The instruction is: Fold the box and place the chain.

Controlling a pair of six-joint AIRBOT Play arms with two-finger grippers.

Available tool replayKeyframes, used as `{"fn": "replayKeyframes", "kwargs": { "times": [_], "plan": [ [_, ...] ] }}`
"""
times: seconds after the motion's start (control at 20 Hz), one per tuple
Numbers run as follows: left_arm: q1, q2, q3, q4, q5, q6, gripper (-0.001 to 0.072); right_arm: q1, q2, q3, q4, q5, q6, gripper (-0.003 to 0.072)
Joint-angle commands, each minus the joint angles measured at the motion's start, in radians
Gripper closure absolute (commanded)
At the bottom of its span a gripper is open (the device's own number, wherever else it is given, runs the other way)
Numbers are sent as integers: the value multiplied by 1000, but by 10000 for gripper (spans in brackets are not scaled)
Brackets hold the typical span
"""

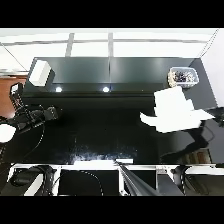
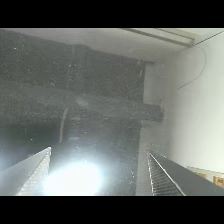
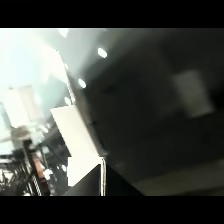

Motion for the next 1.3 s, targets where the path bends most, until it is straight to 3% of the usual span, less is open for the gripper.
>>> {"fn": "replayKeyframes", "kwargs": {
  "times": [0.0,0.25,0.4,0.6,0.85,1.1,1.25],
  "plan": [
    [0,0,1,0,-10,3,1,175,185,-223,195,-185,-40,673],
    [0,-1,1,-46,-34,3,1,512,425,-377,214,-324,-56,673],
    [-10,-6,1,-140,-91,46,1,726,636,-474,192,-521,-237,673],
    [-125,-64,0,-338,-132,162,1,918,864,-608,213,-693,-314,673],
    [-277,-248,1,-544,-20,253,1,1064,885,-663,213,-726,-293,673],
    [-277,-480,1,-977,-25,694,1,1102,885,-663,212,-742,-278,672],
    [-277,-600,3,-1099,-96,883,1,1102,885,-663,212,-740,-264,672]
  ]
}}
